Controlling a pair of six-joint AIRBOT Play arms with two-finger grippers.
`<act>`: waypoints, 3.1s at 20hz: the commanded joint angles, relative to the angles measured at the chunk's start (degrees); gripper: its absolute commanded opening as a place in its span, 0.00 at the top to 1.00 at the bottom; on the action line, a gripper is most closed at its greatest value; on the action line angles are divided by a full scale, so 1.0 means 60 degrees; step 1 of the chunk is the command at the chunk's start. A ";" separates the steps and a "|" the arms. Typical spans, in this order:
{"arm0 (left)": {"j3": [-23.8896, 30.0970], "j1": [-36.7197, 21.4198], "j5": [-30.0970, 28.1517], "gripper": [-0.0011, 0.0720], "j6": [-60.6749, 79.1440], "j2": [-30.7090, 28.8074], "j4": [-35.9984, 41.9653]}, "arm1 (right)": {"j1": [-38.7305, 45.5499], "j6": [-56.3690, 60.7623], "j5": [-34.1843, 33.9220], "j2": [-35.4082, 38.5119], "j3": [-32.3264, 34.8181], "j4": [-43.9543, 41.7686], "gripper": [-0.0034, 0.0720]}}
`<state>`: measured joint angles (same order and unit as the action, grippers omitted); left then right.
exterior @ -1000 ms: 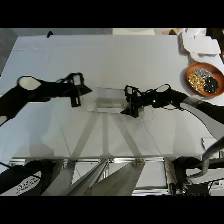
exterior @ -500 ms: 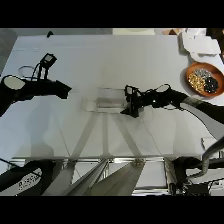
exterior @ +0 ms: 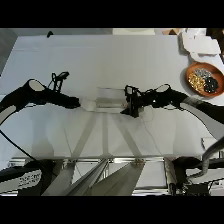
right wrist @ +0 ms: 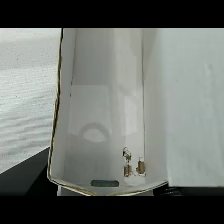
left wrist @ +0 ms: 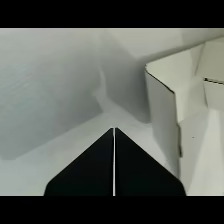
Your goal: Fold the box and place the chain.
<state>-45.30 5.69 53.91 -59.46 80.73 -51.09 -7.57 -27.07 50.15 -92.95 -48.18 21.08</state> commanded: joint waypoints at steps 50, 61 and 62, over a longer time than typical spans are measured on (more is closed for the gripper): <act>0.0004 0.2095 -0.1129 0.39 -0.0029 -0.0182 0.2677 | 0.0004 0.0000 0.0004 -0.0004 -0.0011 -0.0004 0.36; 0.0004 0.2452 -0.1767 0.46 -0.0131 0.0055 0.3126 | 0.0004 0.0000 0.0004 -0.0007 -0.0011 -0.0004 0.36; 0.0004 0.2488 -0.1800 0.46 -0.0135 0.0069 0.2867 | 0.0004 0.0000 0.0004 -0.0004 -0.0011 -0.0004 0.36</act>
<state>-45.30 20.08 44.40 -60.23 80.62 -32.23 -7.53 -27.05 49.87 -92.95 -48.18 21.23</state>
